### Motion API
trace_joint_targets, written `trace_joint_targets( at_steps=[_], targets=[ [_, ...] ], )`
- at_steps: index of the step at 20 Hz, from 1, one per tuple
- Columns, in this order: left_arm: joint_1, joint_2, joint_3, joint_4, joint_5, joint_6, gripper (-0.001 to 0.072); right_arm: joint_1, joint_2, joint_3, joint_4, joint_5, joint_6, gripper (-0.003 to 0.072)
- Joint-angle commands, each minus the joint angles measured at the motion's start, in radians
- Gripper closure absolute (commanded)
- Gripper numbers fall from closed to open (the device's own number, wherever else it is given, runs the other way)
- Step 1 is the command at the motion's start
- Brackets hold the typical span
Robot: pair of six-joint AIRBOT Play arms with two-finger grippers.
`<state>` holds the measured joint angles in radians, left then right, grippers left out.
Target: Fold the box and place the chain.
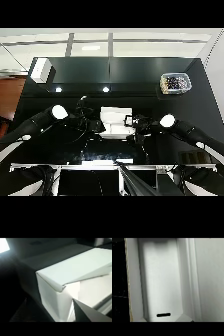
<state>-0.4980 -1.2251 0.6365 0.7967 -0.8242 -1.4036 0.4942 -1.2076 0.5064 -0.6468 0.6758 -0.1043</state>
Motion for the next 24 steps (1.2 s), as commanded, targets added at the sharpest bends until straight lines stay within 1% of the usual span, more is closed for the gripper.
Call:
trace_joint_targets(
  at_steps=[1, 3, 4, 7, 8, 10, 11, 13, 14, 15, 19, 23, 24],
  targets=[
    [-0.046, 0.0, 0.002, 0.067, 0.045, -0.114, 0.0005, 0.0, 0.0, 0.0, 0.0, 0.0, 0.0, 0.0209],
    [-0.077, 0.0, 0.01, 0.081, 0.059, -0.166, 0.0006, 0.0, 0.0, 0.0, 0.0, 0.0, 0.0, 0.0209],
    [-0.094, 0.0, 0.023, 0.12, 0.059, -0.221, 0.0008, 0.0, 0.0, 0.0, 0.0, 0.0, 0.0, 0.0209],
    [-0.158, 0.0, 0.082, 0.304, 0.056, -0.407, 0.0017, 0.0, 0.0, 0.0, 0.0, 0.0, 0.0, 0.0209],
    [-0.177, 0.0, 0.099, 0.36, 0.056, -0.475, 0.0051, 0.0, 0.0, 0.0, 0.0, 0.0, 0.001, 0.0209],
    [-0.216, -0.003, 0.126, 0.457, 0.049, -0.593, 0.0177, 0.0, 0.0, 0.0, 0.0, 0.0, 0.004, 0.0209],
    [-0.237, -0.006, 0.138, 0.505, 0.044, -0.642, 0.0194, 0.0, 0.0, 0.0, 0.0, 0.0, 0.004, 0.0209],
    [-0.272, -0.016, 0.168, 0.598, -0.002, -0.744, 0.0263, 0.0, 0.0, 0.0, 0.0, 0.0, 0.004, 0.0209],
    [-0.286, -0.022, 0.181, 0.641, -0.03, -0.778, 0.0325, 0.0, 0.0, 0.0, 0.0, 0.0, 0.004, 0.0209],
    [-0.298, -0.029, 0.193, 0.678, -0.055, -0.801, 0.0351, 0.0, 0.0, 0.0, 0.0, 0.0, 0.004, 0.0209],
    [-0.311, -0.09, 0.254, 0.695, -0.181, -0.83, 0.036, 0.0, 0.0, 0.0, 0.0, 0.0, 0.004, 0.0209],
    [-0.336, -0.142, 0.307, 0.695, -0.188, -0.857, 0.0363, 0.0, 0.0, 0.0, 0.0, 0.001, 0.004, 0.0209],
    [-0.34, -0.156, 0.317, 0.695, -0.202, -0.863, 0.0382, 0.0, 0.0, 0.0, 0.0, 0.001, 0.004, 0.0209]
  ],
)
